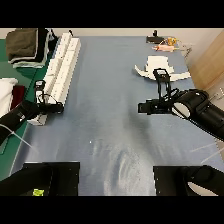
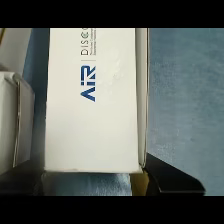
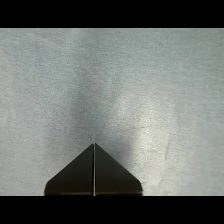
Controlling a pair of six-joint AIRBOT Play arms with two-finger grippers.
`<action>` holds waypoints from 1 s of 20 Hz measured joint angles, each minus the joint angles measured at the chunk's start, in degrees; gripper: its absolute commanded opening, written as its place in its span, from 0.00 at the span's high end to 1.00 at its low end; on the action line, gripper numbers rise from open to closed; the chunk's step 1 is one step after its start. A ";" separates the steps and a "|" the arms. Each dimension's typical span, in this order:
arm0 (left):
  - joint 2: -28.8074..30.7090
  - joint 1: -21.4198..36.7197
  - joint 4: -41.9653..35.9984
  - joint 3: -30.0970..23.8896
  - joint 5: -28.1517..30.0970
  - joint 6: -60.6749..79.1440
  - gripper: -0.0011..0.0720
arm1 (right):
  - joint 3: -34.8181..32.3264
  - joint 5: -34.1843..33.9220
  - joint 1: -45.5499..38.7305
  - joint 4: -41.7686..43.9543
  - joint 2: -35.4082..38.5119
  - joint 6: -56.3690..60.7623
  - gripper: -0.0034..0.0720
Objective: Fold the box.
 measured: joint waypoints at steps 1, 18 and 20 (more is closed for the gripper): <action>-1.84 -0.31 -0.26 1.51 0.35 0.00 0.33 | 0.00 0.02 0.00 0.00 0.00 0.00 0.95; -15.65 -1.97 -1.20 13.51 1.18 0.07 0.33 | 0.00 0.02 0.00 0.00 0.00 0.00 0.95; -15.72 -1.97 -1.20 13.55 1.25 0.04 0.04 | 0.00 0.02 0.00 0.02 0.00 0.00 0.95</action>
